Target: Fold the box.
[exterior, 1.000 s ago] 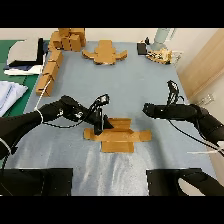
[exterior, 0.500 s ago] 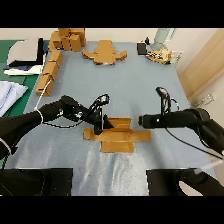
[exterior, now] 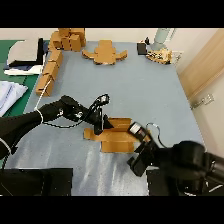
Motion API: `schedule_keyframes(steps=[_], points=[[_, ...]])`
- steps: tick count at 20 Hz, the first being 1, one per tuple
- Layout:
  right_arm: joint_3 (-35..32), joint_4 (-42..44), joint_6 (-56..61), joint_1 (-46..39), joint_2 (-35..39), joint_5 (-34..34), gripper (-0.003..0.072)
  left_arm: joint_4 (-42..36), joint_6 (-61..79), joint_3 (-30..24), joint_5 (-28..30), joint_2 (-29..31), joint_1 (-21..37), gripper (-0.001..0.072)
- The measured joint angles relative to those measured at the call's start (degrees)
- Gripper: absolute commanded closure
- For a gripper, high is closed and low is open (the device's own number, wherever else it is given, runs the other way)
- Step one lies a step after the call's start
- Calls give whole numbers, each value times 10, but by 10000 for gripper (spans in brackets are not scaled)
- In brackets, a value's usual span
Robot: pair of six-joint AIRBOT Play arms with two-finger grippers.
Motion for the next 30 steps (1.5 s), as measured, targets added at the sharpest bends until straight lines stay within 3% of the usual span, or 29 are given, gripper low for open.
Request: schedule_keyframes(steps=[3, 8, 24, 30], points=[[-15, -102, 3, 59, -40, 25, 106, 0, 0, 0, 0, 0, 0, 694], [-23, -220, 5, 90, -112, 72, 106, 0, 0, 0, 0, 0, 0, 694], [-24, -329, 10, 97, -188, 92, 110, 0, 1, 0, 0, 0, 0, 695], [-22, -401, 115, 97, -189, 92, 108, 0, 1, 0, 0, 0, 0, 695]])
